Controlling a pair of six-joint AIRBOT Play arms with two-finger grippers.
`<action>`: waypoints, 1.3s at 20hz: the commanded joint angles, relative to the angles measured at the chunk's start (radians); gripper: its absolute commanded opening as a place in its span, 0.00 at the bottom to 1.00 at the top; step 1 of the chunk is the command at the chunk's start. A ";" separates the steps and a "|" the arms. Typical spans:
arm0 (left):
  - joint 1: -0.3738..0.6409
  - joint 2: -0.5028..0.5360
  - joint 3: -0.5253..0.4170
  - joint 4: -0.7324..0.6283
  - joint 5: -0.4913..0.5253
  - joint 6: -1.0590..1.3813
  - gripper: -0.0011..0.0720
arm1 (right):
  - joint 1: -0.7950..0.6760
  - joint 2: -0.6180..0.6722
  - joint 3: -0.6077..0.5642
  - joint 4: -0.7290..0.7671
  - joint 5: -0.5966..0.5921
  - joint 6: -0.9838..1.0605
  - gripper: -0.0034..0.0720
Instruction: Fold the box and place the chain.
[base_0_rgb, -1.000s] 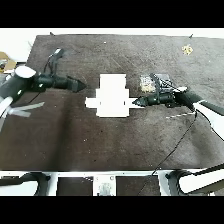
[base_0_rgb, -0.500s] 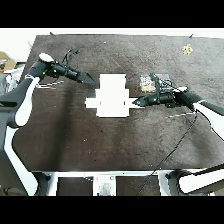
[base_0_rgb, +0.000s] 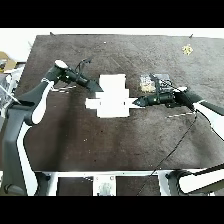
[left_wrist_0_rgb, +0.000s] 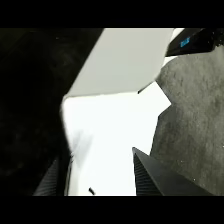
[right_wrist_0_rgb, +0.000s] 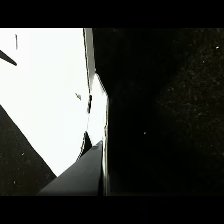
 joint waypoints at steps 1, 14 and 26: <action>-0.034 -0.019 0.004 -0.047 -0.021 0.031 0.67 | 0.001 -0.001 0.001 -0.003 0.000 0.000 0.05; -0.036 -0.027 0.004 -0.030 -0.080 0.023 0.34 | 0.001 -0.001 0.001 -0.022 -0.001 0.001 0.06; -0.036 -0.026 0.004 -0.003 -0.075 0.035 0.17 | 0.001 -0.001 0.001 -0.022 -0.004 0.002 0.06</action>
